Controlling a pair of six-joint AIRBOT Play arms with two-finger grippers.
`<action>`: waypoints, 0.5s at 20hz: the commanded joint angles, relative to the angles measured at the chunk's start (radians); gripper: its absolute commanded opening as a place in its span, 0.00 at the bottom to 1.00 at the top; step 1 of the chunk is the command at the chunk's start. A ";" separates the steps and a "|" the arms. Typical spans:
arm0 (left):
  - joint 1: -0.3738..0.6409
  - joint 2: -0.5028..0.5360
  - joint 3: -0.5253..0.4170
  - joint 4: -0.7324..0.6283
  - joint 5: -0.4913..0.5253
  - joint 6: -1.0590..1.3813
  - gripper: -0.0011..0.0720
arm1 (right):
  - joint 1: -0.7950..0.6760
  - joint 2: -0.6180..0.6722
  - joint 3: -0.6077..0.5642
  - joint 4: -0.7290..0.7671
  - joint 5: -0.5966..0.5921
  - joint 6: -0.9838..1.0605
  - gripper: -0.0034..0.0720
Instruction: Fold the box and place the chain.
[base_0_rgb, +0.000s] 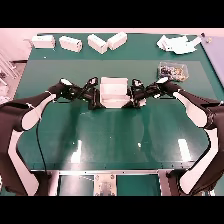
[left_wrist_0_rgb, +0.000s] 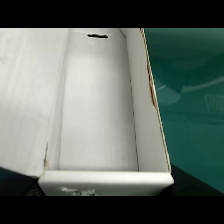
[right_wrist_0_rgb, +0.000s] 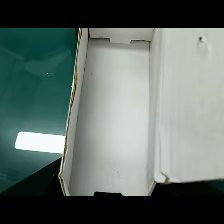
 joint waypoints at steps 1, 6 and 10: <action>0.000 -0.001 0.001 -0.006 -0.001 0.002 0.66 | 0.001 0.000 0.000 0.000 -0.001 -0.001 0.49; -0.001 -0.001 0.001 -0.016 -0.001 0.002 0.66 | 0.001 0.000 0.000 0.000 -0.001 -0.001 0.49; -0.001 -0.001 0.001 -0.019 -0.002 0.002 0.66 | 0.001 0.000 0.000 0.000 -0.001 -0.001 0.49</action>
